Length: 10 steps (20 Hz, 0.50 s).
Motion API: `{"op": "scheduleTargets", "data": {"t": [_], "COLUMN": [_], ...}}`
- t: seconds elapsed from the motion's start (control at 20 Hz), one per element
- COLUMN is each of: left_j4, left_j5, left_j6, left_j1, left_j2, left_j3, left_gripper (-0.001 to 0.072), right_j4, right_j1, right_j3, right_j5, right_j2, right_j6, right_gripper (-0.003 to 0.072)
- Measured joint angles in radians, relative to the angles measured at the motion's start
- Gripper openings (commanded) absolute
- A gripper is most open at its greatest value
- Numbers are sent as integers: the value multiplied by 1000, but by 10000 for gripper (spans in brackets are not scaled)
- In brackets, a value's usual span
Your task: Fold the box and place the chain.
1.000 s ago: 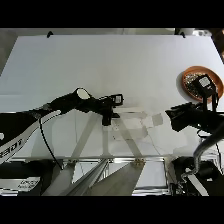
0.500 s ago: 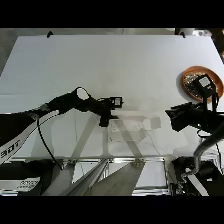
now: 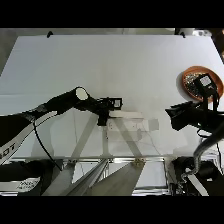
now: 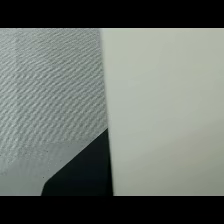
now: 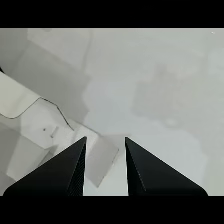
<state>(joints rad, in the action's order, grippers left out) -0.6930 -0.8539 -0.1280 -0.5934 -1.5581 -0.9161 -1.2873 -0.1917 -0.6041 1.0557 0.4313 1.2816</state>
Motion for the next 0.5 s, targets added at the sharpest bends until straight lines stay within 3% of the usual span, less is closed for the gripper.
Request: {"op": "scheduleTargets", "data": {"t": [0.5], "left_j4": [17], "left_j5": [24], "left_j6": [1], "left_j1": [0], "left_j2": [-13], "left_j3": [0], "left_gripper": [5], "right_j4": [0], "right_j1": [0], "right_j3": [0], "right_j5": [-3], "right_j2": [0], "right_j6": [-5], "right_gripper": [248]}}
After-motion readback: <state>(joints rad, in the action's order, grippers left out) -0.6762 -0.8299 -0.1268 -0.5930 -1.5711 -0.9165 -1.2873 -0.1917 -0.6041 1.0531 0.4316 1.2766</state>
